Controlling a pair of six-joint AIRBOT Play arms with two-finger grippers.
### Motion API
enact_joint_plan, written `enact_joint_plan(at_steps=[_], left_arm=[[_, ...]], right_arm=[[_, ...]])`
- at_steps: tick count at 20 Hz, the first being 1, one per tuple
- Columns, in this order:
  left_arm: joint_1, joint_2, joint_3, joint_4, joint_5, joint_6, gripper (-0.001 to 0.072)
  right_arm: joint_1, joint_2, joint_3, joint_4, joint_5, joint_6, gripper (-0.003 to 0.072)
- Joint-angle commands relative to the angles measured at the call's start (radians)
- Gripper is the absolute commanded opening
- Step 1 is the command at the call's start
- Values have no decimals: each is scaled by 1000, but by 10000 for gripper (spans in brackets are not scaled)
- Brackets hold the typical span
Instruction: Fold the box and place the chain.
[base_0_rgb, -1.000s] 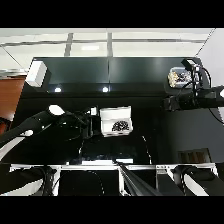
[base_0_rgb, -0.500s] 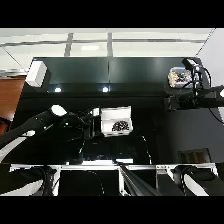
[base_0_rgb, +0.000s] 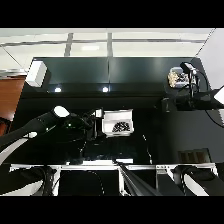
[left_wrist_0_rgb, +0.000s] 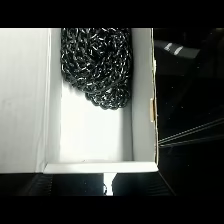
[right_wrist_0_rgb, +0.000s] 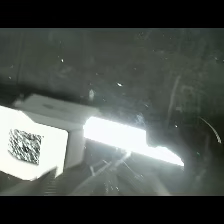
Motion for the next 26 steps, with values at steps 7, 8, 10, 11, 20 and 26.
enact_joint_plan(at_steps=[7, 8, 10, 11, 20, 26], left_arm=[[-3, 0, 2, 16, 7, 4, 356], [-3, 0, 2, 16, 7, 4, 356], [-3, 0, 2, 16, 7, 4, 356], [-3, 0, 2, 16, 7, 4, 356], [-3, 0, 2, 17, 7, 4, 356], [-3, 0, 2, 17, 7, 4, 356]], right_arm=[[134, -380, 79, 425, -201, -394, 710], [166, -412, 80, 418, -172, -513, 710], [200, -422, 81, 375, -137, -705, 709], [203, -420, 92, 357, -112, -772, 709], [256, -416, 169, 244, 55, -962, 710], [293, -417, 169, 236, 55, -998, 710]])
